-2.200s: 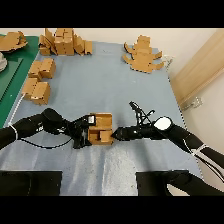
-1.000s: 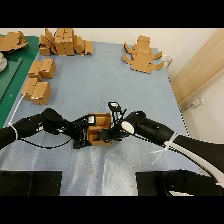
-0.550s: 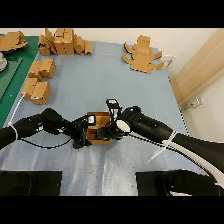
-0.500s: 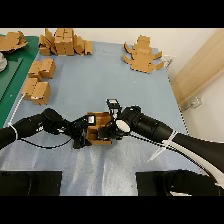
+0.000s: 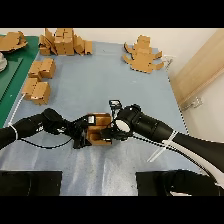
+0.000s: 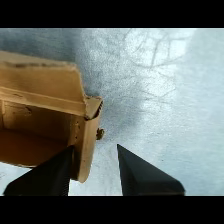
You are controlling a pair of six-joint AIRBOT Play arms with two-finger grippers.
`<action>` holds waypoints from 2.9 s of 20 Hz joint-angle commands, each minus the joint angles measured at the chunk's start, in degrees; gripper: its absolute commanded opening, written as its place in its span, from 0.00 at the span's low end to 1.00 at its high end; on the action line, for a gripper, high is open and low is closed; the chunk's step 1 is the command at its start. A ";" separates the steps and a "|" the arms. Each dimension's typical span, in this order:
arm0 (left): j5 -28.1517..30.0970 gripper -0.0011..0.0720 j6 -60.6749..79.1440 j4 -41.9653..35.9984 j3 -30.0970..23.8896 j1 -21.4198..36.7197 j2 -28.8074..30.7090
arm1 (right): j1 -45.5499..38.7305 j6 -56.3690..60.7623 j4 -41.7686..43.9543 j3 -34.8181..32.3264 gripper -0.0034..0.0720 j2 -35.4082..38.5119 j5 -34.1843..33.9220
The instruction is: Fold the box.
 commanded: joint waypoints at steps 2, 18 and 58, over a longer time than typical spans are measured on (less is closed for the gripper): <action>0.00 0.57 0.02 0.04 0.04 0.00 -0.02 | -0.02 0.20 -0.63 0.07 0.63 -0.63 -1.51; 0.04 0.57 0.13 0.02 0.17 0.00 -0.02 | -0.04 0.09 -0.26 1.03 0.63 -1.81 -2.54; 1.07 0.57 -11.30 14.43 4.02 -0.02 0.33 | -2.36 0.57 4.33 1.81 0.55 -10.40 -12.48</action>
